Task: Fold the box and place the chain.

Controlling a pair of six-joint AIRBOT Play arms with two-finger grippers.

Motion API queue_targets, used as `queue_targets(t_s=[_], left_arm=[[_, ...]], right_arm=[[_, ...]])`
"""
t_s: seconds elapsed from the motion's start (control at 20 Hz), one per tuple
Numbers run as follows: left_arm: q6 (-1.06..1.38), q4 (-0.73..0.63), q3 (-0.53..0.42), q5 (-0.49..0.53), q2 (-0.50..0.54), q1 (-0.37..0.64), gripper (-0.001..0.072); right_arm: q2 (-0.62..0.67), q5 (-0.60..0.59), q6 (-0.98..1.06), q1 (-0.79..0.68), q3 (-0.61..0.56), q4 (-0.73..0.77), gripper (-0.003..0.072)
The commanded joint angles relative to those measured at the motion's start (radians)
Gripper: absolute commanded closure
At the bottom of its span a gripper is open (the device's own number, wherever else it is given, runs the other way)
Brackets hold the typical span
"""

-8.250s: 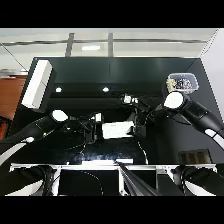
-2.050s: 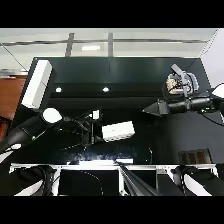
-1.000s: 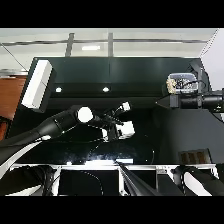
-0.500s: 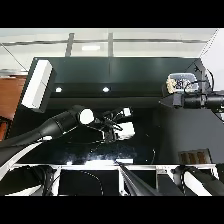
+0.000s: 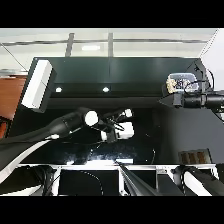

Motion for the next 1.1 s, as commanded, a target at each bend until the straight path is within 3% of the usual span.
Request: queue_targets(t_s=[0.0,0.15,0.35,0.55,0.65,0.75,0.85,0.95,1.05], left_arm=[[-0.101,0.048,-0.002,-0.134,0.085,0.095,0.0351],[-0.28,0.209,-0.041,-0.301,0.209,0.303,0.0351],[-0.33,0.333,-0.148,-0.481,0.385,0.731,0.0351],[-0.323,0.342,-0.173,-0.471,0.448,1.239,0.0349],[-0.306,0.317,-0.172,-0.463,0.447,1.422,0.0327],[-0.235,0.326,-0.172,-0.44,0.436,1.537,0.0302],[-0.167,0.309,-0.172,-0.332,0.419,1.596,0.0305],[-0.104,0.233,-0.172,-0.241,0.384,1.607,0.0305],[0.013,0.119,-0.172,-0.242,0.329,1.587,0.0305]], right_arm=[[0.0,0.012,0.0,0.0,0.0,0.0,0.0667],[0.0,0.016,0.0,0.0,0.001,0.0,0.0667],[0.0,0.015,-0.004,0.0,0.0,-0.001,0.0667],[0.0,0.003,-0.004,0.0,0.0,-0.001,0.0667],[0.0,0.005,-0.003,0.0,0.0,-0.001,0.0667],[0.0,0.002,-0.004,0.0,0.0,-0.001,0.0667],[0.0,0.0,-0.003,0.0,0.0,-0.001,0.0667],[0.0,-0.004,0.011,0.0,0.0,0.0,0.0667],[0.0,-0.021,0.031,0.0,0.0,0.0,0.0667]])
